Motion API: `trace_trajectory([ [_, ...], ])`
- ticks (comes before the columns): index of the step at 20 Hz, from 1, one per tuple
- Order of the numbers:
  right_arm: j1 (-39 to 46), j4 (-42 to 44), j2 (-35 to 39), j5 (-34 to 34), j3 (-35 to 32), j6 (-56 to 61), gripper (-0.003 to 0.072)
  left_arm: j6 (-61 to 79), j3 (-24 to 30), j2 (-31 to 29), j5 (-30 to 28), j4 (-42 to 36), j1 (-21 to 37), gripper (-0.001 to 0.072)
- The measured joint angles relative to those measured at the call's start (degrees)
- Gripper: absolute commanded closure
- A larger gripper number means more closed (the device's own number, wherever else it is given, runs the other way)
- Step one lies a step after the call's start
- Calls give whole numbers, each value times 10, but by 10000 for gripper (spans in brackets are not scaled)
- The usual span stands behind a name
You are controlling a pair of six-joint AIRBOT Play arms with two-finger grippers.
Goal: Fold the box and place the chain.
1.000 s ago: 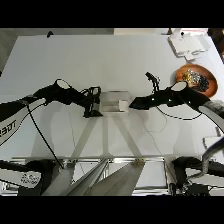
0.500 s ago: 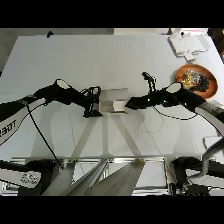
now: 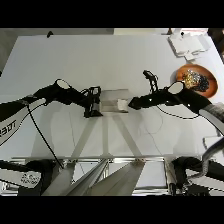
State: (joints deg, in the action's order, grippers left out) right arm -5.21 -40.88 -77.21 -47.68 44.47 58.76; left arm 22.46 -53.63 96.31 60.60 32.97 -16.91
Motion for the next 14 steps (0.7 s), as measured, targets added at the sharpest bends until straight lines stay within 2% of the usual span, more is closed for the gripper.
trace_trajectory([
  [10,0,-42,18,4,0,28,311,0,0,0,0,0,0,695],
  [14,0,-57,44,4,0,37,276,0,0,0,0,0,0,695],
])
